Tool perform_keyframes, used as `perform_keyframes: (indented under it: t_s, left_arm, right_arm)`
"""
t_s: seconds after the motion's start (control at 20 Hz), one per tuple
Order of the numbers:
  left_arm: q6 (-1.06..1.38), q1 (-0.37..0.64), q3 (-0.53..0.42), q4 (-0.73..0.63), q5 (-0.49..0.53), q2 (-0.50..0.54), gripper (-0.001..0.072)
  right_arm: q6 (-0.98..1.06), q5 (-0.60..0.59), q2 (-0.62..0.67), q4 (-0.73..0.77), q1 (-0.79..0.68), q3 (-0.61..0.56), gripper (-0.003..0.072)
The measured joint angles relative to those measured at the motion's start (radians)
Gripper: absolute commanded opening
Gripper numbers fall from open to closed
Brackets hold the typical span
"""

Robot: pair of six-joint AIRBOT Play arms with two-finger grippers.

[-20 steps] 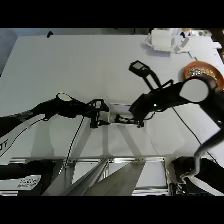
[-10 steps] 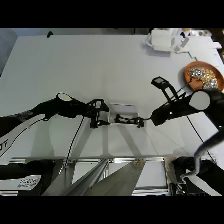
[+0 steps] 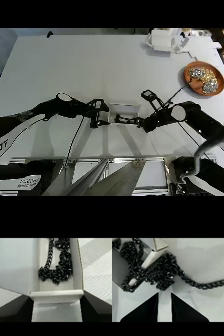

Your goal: Fold the box and place the chain.

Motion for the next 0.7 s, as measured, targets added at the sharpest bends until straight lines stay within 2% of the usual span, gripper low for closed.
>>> perform_keyframes:
  t_s: [0.5,0.55,0.6,0.7]
  left_arm:
    - [0.000,0.000,0.000,0.000,0.000,0.000,0.0018]
    - [0.000,0.000,0.000,0.000,0.000,0.000,0.0018]
    - [0.000,0.000,0.000,0.000,0.000,0.000,0.0018]
    - [0.000,0.000,0.000,0.000,0.000,0.000,0.0018]
  right_arm:
    - [0.000,-0.094,-0.062,-0.002,0.034,-0.006,0.0154]
    - [0.000,-0.100,-0.068,0.000,0.034,-0.006,0.0141]
    - [0.000,-0.100,-0.074,-0.001,0.035,-0.006,0.0020]
    - [-0.001,-0.104,-0.086,0.001,0.035,-0.006,0.0019]
